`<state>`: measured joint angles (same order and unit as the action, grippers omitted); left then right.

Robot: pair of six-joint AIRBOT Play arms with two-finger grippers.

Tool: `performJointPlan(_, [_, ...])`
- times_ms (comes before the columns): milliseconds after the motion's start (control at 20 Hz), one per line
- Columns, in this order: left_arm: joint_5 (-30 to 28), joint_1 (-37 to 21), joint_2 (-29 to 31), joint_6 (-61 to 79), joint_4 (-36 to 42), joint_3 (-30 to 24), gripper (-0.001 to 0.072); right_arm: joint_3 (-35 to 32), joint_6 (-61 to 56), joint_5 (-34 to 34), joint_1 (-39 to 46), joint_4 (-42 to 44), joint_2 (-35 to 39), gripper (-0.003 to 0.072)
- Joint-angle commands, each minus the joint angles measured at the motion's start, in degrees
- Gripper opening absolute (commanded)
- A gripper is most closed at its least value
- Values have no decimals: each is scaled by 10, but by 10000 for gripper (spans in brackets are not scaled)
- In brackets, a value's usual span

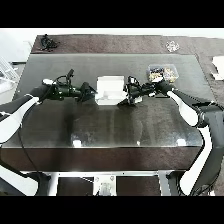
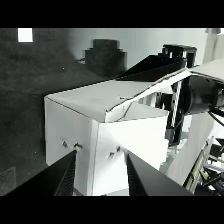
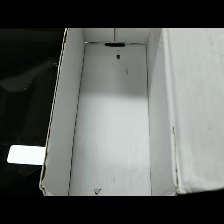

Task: Fold the box and place the chain.

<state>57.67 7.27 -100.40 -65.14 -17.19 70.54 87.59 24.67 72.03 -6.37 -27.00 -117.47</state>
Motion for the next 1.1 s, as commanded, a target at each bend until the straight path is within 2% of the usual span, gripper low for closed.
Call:
performJointPlan(0, [13, 3, 0, -82, -75, 31, 392, 0, 0, 0, 0, 0, 0, 590])
performJointPlan(450, [20, 3, 0, -120, -104, 33, 392, 0, 0, 0, 0, 0, 0, 591])
performJointPlan(1050, [2, 38, -5, -130, -102, 49, 393, 0, 0, 0, 0, 0, 0, 590])
